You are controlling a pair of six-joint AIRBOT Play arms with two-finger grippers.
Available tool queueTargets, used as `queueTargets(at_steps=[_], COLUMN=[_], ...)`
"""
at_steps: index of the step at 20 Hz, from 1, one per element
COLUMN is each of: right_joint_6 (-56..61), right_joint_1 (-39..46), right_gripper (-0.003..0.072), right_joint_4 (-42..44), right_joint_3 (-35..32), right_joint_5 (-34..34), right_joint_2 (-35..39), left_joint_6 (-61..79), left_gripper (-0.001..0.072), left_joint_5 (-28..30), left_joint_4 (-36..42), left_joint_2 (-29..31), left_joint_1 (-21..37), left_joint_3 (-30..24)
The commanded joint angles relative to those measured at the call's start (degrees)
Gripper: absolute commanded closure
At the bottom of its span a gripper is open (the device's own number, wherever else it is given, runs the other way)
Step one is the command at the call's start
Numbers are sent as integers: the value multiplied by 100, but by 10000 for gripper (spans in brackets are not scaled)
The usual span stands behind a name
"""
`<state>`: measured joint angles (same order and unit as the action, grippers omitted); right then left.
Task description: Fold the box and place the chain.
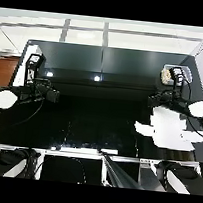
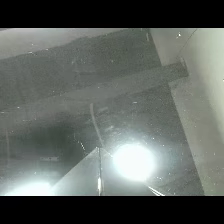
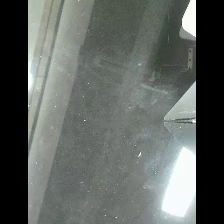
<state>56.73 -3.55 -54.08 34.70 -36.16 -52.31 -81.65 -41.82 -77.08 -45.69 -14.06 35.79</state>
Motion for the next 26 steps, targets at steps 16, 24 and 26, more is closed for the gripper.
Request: queueTargets(at_steps=[16,24,26], right_joint_6=[4,236,1670], right_joint_1=[-4,450,1443], right_gripper=[666,-15,-13], right_joint_4=[219,142,-1661], right_joint_3=[0,461,866], right_joint_5=[9,219,151], right_joint_2=[-2,-2,-4], left_joint_6=[2,-2,-26], left_gripper=[682,565,11], left_joint_5=[7,463,389], left_joint_4=[-2,232,350], left_joint_2=[4,-42,-94], left_joint_1=[-2,-2,-2], left_joint_3=[-2,-2,-2])
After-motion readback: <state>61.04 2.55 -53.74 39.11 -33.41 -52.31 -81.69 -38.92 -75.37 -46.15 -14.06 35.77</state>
